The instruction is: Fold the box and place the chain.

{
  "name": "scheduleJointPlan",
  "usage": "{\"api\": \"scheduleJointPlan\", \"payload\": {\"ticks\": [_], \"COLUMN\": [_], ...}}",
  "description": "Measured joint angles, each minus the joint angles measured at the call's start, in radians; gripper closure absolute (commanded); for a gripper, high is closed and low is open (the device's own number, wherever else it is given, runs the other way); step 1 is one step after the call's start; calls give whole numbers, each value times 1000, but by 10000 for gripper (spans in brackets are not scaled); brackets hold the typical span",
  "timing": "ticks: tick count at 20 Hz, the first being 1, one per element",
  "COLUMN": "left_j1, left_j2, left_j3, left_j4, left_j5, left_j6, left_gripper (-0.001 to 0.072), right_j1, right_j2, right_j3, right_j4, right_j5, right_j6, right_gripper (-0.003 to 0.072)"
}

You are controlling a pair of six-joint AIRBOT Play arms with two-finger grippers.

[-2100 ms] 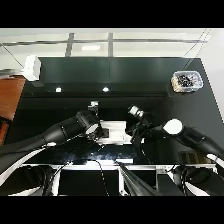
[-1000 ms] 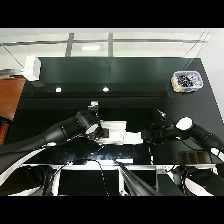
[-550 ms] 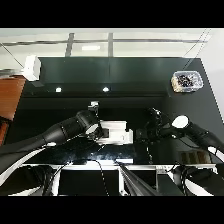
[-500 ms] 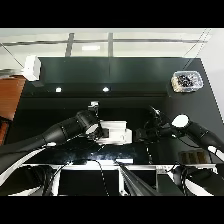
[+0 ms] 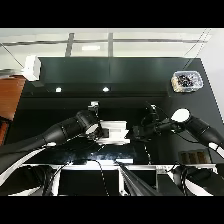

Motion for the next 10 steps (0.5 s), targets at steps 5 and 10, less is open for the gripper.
{"api": "scheduleJointPlan", "payload": {"ticks": [5,10], "left_j1": [0,0], "left_j2": [0,0], "left_j3": [0,0], "left_j4": [0,2], "left_j5": [0,-1], "left_j6": [0,9], "left_gripper": [678,678], "right_j1": [66,127], "right_j2": [0,0], "right_j3": [4,6], "right_j4": [12,6], "right_j5": [-85,-165], "right_j6": [52,117], "right_gripper": [162,163]}}
